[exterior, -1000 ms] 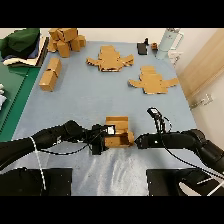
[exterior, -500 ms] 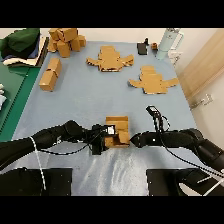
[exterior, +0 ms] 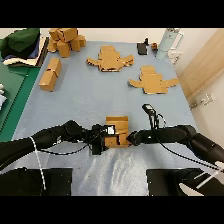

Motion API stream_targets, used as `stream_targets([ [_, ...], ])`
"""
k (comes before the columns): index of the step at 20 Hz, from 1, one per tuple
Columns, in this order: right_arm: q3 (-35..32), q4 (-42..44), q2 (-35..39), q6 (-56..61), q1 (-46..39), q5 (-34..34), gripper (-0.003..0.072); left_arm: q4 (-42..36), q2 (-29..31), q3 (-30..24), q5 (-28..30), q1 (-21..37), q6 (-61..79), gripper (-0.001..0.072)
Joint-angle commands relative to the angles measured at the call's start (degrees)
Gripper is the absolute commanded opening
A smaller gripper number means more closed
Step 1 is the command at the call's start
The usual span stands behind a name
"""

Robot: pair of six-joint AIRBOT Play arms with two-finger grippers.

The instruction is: Fold the box.

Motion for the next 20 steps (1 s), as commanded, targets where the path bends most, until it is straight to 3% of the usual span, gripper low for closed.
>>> stream_targets([
  [1, 1.86, -1.09, -4.02, -0.02, 1.88, -0.52, 0.0343, 0.02, 0.00, 0.00, 0.02, 0.02, 0.00, 0.0486],
  [5, 7.34, -7.58, -6.99, 7.41, 6.64, -1.84, 0.0343, 0.00, 0.00, 0.00, 0.02, 0.02, 0.00, 0.0485],
  [8, 12.61, -18.60, -10.64, 20.22, 10.29, -7.85, 0.0343, 0.00, 0.00, 0.00, 0.02, 0.02, 0.00, 0.0486],
  [13, 20.33, -26.97, -16.87, 36.98, 15.82, -17.57, 0.0343, 0.02, 0.00, 0.00, 0.02, 0.02, 0.00, 0.0485],
  [16, 22.58, -30.38, -20.96, 44.19, 18.18, -22.62, 0.0343, 0.02, 0.00, 0.00, 0.02, 0.02, 0.00, 0.0486],
  [20, 24.02, -29.79, -24.33, 47.04, 19.61, -24.52, 0.0343, 0.02, 0.00, 0.00, 0.02, 0.02, 0.00, 0.0486],
])
